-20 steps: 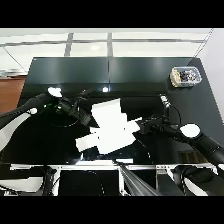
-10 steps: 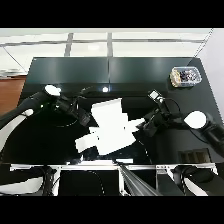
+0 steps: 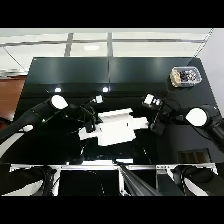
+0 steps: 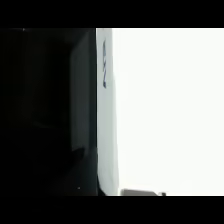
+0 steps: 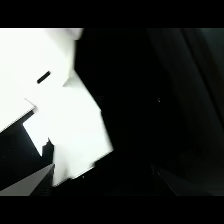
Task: Fold the box and place the chain.
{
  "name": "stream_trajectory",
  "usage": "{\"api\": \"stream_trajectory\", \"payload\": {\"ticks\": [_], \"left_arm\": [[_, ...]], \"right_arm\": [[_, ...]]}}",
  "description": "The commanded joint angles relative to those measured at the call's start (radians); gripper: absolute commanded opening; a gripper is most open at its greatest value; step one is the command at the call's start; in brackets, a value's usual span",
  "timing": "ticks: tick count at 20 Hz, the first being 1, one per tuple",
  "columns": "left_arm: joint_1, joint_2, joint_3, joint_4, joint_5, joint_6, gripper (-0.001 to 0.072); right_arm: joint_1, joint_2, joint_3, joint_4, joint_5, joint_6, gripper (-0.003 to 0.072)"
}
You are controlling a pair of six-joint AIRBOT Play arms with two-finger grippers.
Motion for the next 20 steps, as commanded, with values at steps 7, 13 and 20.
{"api": "stream_trajectory", "payload": {"ticks": [7, 13, 20], "left_arm": [[-0.032, -0.1, -0.002, 0.083, 0.096, 0.081, 0.003], [-0.032, -0.1, 0.03, 0.084, 0.082, 0.1, 0.0031], [-0.032, -0.1, 0.039, 0.08, 0.049, 0.1, 0.0031]], "right_arm": [[0.065, -0.009, -0.102, 0.114, -0.041, -0.228, 0.0718], [0.065, -0.009, -0.182, 0.252, -0.041, -0.399, 0.0719], [0.157, -0.082, -0.245, 0.428, -0.18, -0.536, 0.0718]]}}
